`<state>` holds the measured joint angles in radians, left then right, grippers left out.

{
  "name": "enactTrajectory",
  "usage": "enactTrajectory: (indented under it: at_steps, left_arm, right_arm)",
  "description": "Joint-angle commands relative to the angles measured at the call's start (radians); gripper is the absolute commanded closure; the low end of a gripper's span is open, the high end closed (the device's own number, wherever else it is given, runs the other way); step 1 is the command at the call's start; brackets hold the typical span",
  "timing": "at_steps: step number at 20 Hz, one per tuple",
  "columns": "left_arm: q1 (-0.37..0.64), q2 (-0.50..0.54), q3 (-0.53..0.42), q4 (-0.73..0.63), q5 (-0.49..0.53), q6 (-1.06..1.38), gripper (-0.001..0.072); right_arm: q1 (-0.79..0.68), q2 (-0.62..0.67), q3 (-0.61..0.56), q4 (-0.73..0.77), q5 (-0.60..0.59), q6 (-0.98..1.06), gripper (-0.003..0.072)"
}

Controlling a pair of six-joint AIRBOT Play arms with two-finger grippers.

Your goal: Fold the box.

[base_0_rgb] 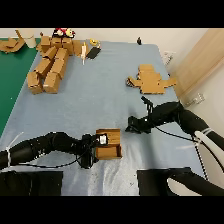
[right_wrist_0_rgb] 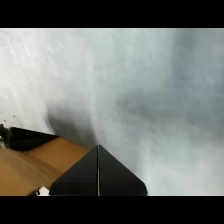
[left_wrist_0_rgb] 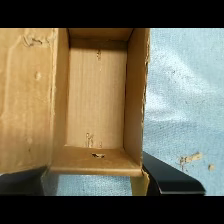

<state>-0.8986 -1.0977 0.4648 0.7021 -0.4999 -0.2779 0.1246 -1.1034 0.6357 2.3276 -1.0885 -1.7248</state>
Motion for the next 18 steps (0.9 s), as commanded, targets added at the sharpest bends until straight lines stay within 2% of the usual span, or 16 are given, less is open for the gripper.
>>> enactTrajectory:
  at_steps: [1, 4, 6, 11, 14, 18]
  left_arm:
    - [0.001, 0.000, 0.000, 0.000, 0.000, 0.000, 0.0195]
    - [0.001, 0.000, 0.000, 0.000, 0.000, 0.000, 0.0195]
    - [0.001, 0.000, 0.000, 0.000, 0.000, 0.000, 0.0196]
    - [0.001, 0.000, 0.000, 0.000, 0.000, 0.000, 0.0195]
    - [0.001, 0.000, 0.000, 0.000, 0.000, 0.000, 0.0196]
    - [0.001, 0.000, 0.000, 0.000, 0.000, 0.000, 0.0195]
  right_arm:
    - [-0.053, -0.183, 0.067, 0.198, -0.076, -0.280, 0.0685]
    - [-0.015, -0.280, 0.135, 0.242, -0.204, -0.373, 0.0685]
    - [0.010, -0.285, 0.138, 0.244, -0.200, -0.388, 0.0685]
    - [0.075, -0.271, 0.138, 0.282, -0.293, -0.510, 0.0685]
    - [0.157, -0.224, 0.127, 0.273, -0.290, -0.559, 0.0686]
    - [0.205, -0.095, 0.018, 0.272, -0.180, -0.622, 0.0686]
